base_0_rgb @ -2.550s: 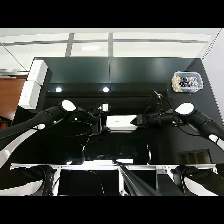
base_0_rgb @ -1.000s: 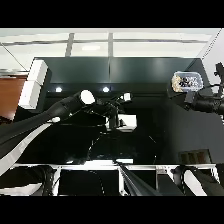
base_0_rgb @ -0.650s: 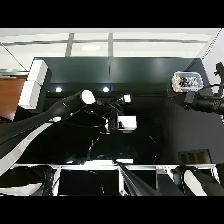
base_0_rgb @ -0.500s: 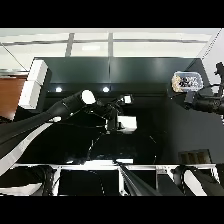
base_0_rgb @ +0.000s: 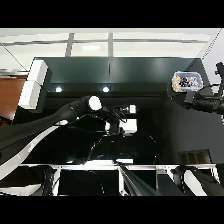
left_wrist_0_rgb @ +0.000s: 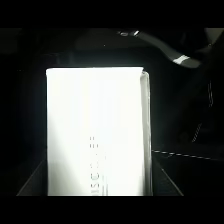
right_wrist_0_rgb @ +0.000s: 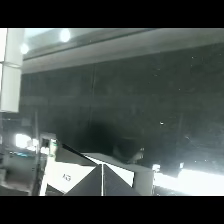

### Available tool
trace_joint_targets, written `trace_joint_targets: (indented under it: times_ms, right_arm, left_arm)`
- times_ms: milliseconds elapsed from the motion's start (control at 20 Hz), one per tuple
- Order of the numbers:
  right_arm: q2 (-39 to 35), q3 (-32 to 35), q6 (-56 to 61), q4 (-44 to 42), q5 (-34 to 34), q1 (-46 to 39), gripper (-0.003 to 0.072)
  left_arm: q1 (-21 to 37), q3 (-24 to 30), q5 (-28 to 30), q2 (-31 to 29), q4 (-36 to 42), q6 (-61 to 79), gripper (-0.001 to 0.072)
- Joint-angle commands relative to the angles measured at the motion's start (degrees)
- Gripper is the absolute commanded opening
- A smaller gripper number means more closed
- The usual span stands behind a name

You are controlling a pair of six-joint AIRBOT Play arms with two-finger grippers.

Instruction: Fold the box and place the chain.

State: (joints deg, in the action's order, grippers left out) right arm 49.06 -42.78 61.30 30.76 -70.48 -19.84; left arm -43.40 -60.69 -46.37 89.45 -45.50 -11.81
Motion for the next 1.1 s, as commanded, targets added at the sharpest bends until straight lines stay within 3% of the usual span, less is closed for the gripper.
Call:
trace_joint_targets:
  times_ms: [0, 50, 150, 350, 500, 650, 750, 1050]
  right_arm:
    - [0.0, 0.0, 0.0, 0.0, 0.0, 0.0, 0.0013]
    - [0.0, 0.0, 0.0, 0.0, 0.0, 0.0, 0.0013]
    - [0.0, 0.0, 0.0, 0.0, 0.0, 0.0, 0.0013]
    - [0.0, 0.0, 0.0, 0.0, 0.0, 0.0, 0.0013]
    - [0.0, 0.0, -0.1, 0.0, 0.0, -0.1, 0.0013]
    - [0.0, 0.0, -0.2, 0.0, 0.0, -0.1, 0.0013]
    - [0.0, 0.0, -0.3, 0.2, 0.0, 0.0, 0.0013]
    - [0.0, 0.0, -0.3, 2.6, 0.0, 0.0, 0.0013]
  left_arm:
    - [-2.7, 0.0, 4.9, 1.4, -3.1, -3.7, 0.0702]
    - [-3.0, -0.2, 5.0, 1.2, -5.0, -5.1, 0.0651]
    - [-2.6, -0.7, 3.7, 0.1, -8.7, -10.0, 0.0271]
    - [2.5, -1.0, -1.3, -5.7, -17.0, -24.6, 0.0223]
    - [10.8, -0.8, -10.0, -11.5, -25.2, -39.4, 0.0223]
    - [22.1, -0.5, -23.1, -16.3, -34.9, -54.9, 0.0223]
    - [30.9, 1.8, -28.2, -19.4, -37.8, -57.2, 0.0223]
    - [60.2, 12.4, -31.2, -26.8, -38.4, -62.2, 0.0223]
